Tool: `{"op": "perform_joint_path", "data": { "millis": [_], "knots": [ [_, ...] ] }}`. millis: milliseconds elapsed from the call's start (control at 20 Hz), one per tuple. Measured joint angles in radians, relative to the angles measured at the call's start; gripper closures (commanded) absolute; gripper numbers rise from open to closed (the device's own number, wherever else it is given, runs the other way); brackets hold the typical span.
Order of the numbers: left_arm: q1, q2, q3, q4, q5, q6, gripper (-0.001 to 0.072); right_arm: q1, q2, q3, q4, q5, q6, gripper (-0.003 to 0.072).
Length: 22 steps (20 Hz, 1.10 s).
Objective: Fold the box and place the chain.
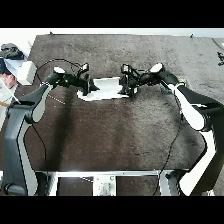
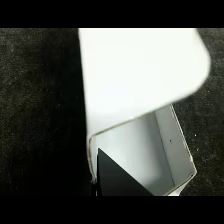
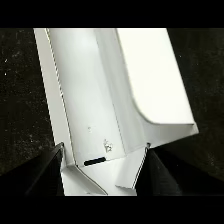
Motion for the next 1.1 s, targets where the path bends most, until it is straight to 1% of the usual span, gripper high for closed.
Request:
{"op": "perform_joint_path", "data": {
  "millis": [200,400,1100],
  "knots": [
    [0.0,0.0,0.0,0.0,-0.001,0.0,0.0698,-0.007,-0.051,0.062,0.044,0.076,0.0,0.0109],
    [0.0,0.0,0.0,0.0,-0.002,0.0,0.0699,-0.012,-0.086,0.082,0.06,0.131,0.0,0.0109],
    [0.0,0.0,0.0,-0.001,-0.002,0.0,0.0699,0.005,-0.138,0.09,0.052,0.137,-0.055,0.0118]
  ]
}}
